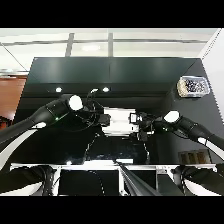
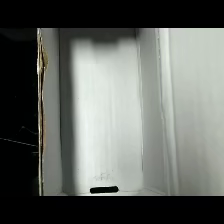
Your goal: Fold the box and place the chain.
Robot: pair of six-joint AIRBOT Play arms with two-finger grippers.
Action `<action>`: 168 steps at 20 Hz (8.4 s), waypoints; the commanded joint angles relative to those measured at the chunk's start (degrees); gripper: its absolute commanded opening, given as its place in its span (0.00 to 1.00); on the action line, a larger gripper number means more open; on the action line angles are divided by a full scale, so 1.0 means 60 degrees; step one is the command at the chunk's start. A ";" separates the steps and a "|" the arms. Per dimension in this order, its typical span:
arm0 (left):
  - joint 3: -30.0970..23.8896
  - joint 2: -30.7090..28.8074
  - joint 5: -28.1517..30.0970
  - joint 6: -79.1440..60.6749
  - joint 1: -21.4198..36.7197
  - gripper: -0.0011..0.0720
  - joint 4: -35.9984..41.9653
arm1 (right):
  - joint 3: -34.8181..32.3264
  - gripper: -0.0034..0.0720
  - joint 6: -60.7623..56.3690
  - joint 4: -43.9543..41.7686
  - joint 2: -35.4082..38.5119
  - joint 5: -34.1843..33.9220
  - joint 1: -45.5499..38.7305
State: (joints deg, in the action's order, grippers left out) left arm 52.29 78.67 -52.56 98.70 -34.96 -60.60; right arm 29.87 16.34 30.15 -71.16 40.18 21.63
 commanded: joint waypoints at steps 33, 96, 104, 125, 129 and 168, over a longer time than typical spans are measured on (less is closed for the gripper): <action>0.1679 0.1362 -0.1053 0.4878 -0.1905 0.19 -0.3614 | 0.0000 0.69 -0.0004 -0.0004 0.0000 0.0004 0.0007; 0.1679 0.1304 -0.1359 0.4849 -0.1891 0.05 -0.4470 | -0.1464 0.06 -1.3344 -0.0790 0.0612 0.2805 -0.3789; 0.1679 0.1319 -0.1355 0.4849 -0.1891 0.05 -0.4466 | 0.0251 0.37 -1.2444 -0.0597 0.0040 0.3610 -0.2827; 0.1679 0.1322 -0.1330 0.4849 -0.1891 0.05 -0.4466 | 0.3093 0.59 -2.1511 0.6244 0.0025 0.1996 0.1552; 0.1679 0.1322 -0.1330 0.4849 -0.1891 0.05 -0.4462 | 0.3490 0.52 -2.2837 0.7096 -0.0280 0.2175 0.2244; 0.1679 0.1322 -0.1341 0.4845 -0.1891 0.05 -0.4470 | 0.4870 0.56 -2.4950 0.8790 -0.1359 0.4382 0.3173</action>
State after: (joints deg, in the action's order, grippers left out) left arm 62.37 86.59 -60.60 127.87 -46.33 -87.39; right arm 58.72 -136.88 82.96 -81.43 64.64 41.71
